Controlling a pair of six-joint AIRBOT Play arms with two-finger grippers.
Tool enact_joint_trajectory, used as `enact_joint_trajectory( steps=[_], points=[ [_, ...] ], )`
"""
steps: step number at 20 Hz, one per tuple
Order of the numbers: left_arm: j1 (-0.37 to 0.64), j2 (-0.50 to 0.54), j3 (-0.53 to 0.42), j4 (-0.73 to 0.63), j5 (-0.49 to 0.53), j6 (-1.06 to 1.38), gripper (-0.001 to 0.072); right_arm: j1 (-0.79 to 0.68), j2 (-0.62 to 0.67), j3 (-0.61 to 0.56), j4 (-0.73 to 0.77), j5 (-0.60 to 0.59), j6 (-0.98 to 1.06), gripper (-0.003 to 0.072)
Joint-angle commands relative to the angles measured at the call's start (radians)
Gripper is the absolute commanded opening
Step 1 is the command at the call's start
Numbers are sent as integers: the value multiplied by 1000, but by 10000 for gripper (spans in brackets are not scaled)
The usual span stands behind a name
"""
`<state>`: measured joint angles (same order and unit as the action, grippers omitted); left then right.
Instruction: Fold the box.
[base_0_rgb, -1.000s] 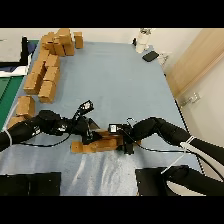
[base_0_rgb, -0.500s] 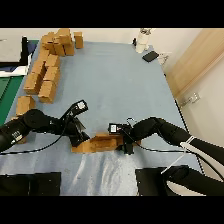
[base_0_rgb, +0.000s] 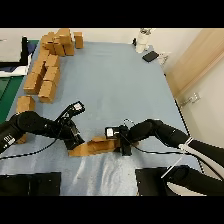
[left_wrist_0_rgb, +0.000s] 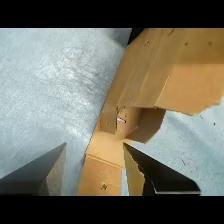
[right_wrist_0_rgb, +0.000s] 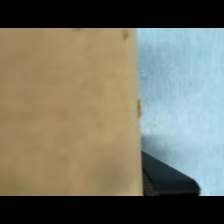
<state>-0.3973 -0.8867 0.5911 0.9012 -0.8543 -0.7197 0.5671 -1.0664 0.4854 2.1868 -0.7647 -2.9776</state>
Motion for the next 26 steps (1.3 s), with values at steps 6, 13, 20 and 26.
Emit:
enact_joint_trajectory(
  steps=[6,13,20,26],
  points=[
    [0,3,0,9,-9,-10,541,40,0,0,-37,47,132,523],
    [0,3,0,8,-11,-11,541,40,0,-1,-67,45,188,523],
    [0,2,-10,-87,-137,-13,540,40,0,-1,-102,45,162,521],
    [-2,2,-10,-105,-241,-14,540,40,0,-1,-100,45,152,522]
  ],
)
